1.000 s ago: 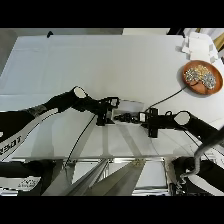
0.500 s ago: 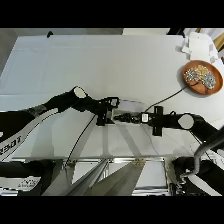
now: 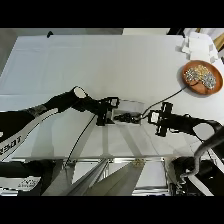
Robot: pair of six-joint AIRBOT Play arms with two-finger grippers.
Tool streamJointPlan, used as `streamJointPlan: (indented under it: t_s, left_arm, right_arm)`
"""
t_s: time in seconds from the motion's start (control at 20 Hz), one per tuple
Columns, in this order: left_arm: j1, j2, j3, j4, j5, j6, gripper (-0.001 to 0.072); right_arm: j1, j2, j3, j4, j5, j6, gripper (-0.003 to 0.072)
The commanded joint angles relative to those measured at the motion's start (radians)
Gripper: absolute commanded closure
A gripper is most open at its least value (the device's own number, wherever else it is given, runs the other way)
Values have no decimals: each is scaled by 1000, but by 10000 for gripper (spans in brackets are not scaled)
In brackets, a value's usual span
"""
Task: Fold the box and place the chain.
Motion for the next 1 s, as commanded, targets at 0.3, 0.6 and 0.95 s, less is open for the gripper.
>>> streamJointPlan:
  t_s: [0.3, 0.6, 0.95]
  left_arm:
    - [0, 1, 0, 0, 0, 0, 318]
    - [0, 1, 0, 0, 0, 0, 318]
    - [0, 1, 0, 0, 0, 0, 318]
  right_arm:
    - [7, -208, 145, 569, 64, 11, 675]
    - [114, -429, 150, 537, 34, 11, 601]
    - [121, -433, 150, 536, 6, 27, 439]
